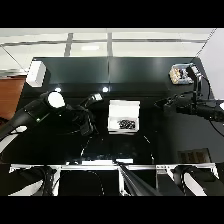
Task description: Fold the box and place the chain.
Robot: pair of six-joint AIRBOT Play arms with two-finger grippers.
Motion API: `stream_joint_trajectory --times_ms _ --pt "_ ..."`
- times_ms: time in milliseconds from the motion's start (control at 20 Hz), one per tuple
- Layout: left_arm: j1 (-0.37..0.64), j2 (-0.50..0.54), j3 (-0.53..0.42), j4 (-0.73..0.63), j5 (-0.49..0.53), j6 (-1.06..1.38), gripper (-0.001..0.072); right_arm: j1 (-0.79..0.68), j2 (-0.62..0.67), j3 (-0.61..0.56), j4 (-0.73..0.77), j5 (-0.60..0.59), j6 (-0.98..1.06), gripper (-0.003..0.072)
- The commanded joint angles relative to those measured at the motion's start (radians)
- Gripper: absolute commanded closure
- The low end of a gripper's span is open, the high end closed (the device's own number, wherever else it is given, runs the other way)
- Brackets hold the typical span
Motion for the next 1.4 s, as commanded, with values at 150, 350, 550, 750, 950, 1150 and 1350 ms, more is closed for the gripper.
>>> stream_joint_trajectory --times_ms 150,350,550,750,950,1150,1350 --pt "0.053 -0.132 -0.015 -0.153 0.061 0.678 -0.0002 0.000 0.000 0.000 -0.001 0.000 0.009 0.0417" --pt "0.044 -0.171 -0.015 -0.202 0.125 0.706 -0.0001 0.000 0.000 0.000 -0.001 -0.001 0.026 0.0417" --pt "-0.007 -0.179 -0.014 -0.270 0.210 0.708 -0.0001 0.000 0.000 0.000 -0.001 -0.001 0.026 0.0417" --pt "-0.023 -0.205 -0.014 -0.322 0.206 0.709 -0.0002 0.000 0.000 0.000 -0.001 -0.001 0.026 0.0417" --pt "-0.057 -0.222 -0.010 -0.323 0.248 0.709 -0.0002 0.000 0.000 -0.001 -0.001 -0.002 0.026 0.0417" --pt "-0.074 -0.253 0.031 -0.325 0.248 0.697 -0.0001 0.000 0.000 -0.001 -0.001 -0.002 0.026 0.0417" --pt "-0.081 -0.263 0.045 -0.325 0.237 0.691 0.0011 0.000 0.000 -0.001 -0.001 -0.002 0.026 0.0417"
